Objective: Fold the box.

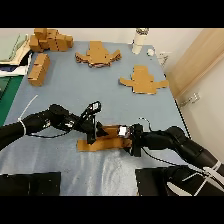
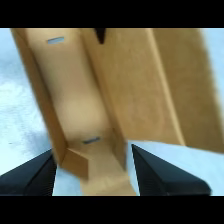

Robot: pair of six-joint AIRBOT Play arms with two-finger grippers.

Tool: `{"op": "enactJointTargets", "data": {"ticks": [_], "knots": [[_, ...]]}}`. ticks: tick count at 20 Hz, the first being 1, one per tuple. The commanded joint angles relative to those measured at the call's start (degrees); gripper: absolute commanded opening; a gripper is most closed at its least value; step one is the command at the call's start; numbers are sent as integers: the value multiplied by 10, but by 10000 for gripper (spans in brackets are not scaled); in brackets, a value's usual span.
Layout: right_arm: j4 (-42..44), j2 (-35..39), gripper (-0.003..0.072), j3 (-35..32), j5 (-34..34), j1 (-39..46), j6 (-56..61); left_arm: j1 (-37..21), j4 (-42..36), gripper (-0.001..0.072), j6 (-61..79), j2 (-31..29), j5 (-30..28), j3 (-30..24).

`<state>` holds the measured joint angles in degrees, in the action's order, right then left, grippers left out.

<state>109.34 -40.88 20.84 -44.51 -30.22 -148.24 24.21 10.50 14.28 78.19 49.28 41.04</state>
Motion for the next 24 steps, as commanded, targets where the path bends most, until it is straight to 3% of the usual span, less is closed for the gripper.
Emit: {"op": "enactJointTargets", "data": {"ticks": [1, 8, 24], "knots": [[125, -60, 717, 6, -15, 55, -151, 0, 0, 14, 0, 0, 0, 0], [124, -128, 717, 31, -20, 57, -160, 0, 0, 13, 0, 0, 0, 0], [115, -110, 708, 33, -19, 47, -133, 0, 0, 14, 0, 0, 0, 0]]}}
